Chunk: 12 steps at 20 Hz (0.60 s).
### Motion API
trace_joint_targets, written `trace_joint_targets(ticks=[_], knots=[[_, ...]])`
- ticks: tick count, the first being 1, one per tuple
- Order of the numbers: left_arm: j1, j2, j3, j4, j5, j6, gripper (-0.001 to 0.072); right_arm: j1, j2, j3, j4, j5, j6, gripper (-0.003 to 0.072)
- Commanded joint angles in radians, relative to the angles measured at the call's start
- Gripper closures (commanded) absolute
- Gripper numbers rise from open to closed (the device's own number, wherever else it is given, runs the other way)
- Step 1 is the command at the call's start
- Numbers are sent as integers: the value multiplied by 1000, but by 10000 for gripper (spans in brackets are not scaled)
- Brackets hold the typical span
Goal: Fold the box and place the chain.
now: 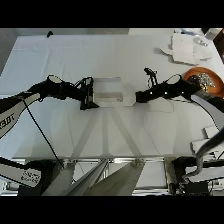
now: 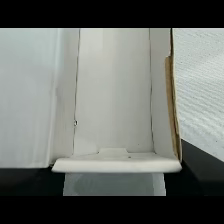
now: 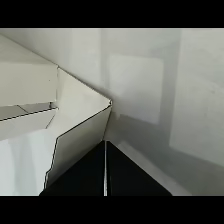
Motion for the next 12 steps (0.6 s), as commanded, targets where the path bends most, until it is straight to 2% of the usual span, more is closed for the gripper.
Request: trace_joint_targets(ticks=[1, 5, 9, 12], knots=[[0, 0, 1, 0, 0, 0, 316, 24, -18, -1, 11, -3, -1, 684], [0, 0, 1, 0, 0, 0, 316, 26, -18, -1, 6, 11, -1, 684], [0, 0, 0, 0, 0, 0, 316, 26, -18, -1, -89, -1, 35, 683], [0, 0, 1, 0, 0, 0, 316, 26, -18, -1, -77, 24, 28, 684]])
